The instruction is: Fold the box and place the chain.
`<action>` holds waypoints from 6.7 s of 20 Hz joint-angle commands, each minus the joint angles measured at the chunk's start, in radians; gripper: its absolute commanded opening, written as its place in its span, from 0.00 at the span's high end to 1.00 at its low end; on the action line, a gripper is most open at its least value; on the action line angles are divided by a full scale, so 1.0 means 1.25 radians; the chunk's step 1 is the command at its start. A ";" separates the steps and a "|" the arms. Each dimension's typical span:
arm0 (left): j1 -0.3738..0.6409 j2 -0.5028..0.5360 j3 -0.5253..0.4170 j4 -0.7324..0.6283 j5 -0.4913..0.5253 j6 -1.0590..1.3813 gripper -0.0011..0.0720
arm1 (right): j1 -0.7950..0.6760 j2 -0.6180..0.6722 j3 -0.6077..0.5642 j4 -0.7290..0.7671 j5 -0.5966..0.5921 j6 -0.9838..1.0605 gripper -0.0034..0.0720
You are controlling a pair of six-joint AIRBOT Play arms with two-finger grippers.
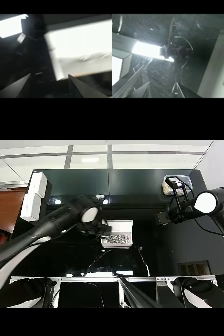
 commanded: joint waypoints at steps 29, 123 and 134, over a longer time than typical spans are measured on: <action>0.305 -0.002 -0.391 -0.751 0.335 1.880 0.00 | -0.001 -0.001 -0.001 0.071 -0.032 0.024 0.42; 0.255 -0.030 -0.385 -0.798 0.377 1.877 0.32 | 0.129 -0.140 -0.169 0.526 -0.199 -0.995 0.53; 0.255 -0.030 -0.385 -0.798 0.377 1.877 0.32 | 0.114 -0.063 -0.177 0.578 -0.178 -0.522 0.93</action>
